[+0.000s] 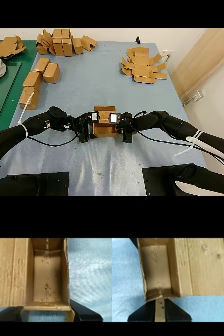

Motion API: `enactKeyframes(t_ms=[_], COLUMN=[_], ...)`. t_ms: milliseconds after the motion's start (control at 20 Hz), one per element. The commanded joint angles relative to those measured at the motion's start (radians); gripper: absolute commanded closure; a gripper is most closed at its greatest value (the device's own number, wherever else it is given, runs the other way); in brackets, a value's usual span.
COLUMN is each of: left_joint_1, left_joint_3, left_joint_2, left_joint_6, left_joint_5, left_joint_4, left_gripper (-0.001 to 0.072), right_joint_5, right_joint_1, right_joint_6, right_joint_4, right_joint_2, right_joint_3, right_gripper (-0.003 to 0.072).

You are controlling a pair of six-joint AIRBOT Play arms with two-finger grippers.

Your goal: Fold the box.

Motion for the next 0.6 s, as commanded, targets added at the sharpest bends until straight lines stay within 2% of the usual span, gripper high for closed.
enactKeyframes(t_ms=[0,150,250,550], left_joint_1=[0.0,0.0,0.0,0.0], left_joint_3=[0.001,0.001,0.001,0.001], left_joint_2=[0.001,0.001,0.001,0.001], left_joint_6=[0.0,0.0,0.0,0.0], left_joint_5=[0.0,0.0,0.0,0.0], left_joint_4=[0.0,0.0,0.0,0.0], left_gripper=[0.0118,0.0118,0.0118,0.0118], right_joint_5=[0.045,0.063,0.06,0.073], right_joint_1=[0.014,0.014,0.016,0.032], right_joint_6=[-0.001,-0.001,-0.001,-0.001], right_joint_4=[0.016,0.034,0.097,0.101], right_joint_2=[-0.001,-0.001,-0.001,-0.052], right_joint_3=[0.0,0.0,0.0,0.0], right_gripper=[0.052,0.0516,0.0516,0.0514])
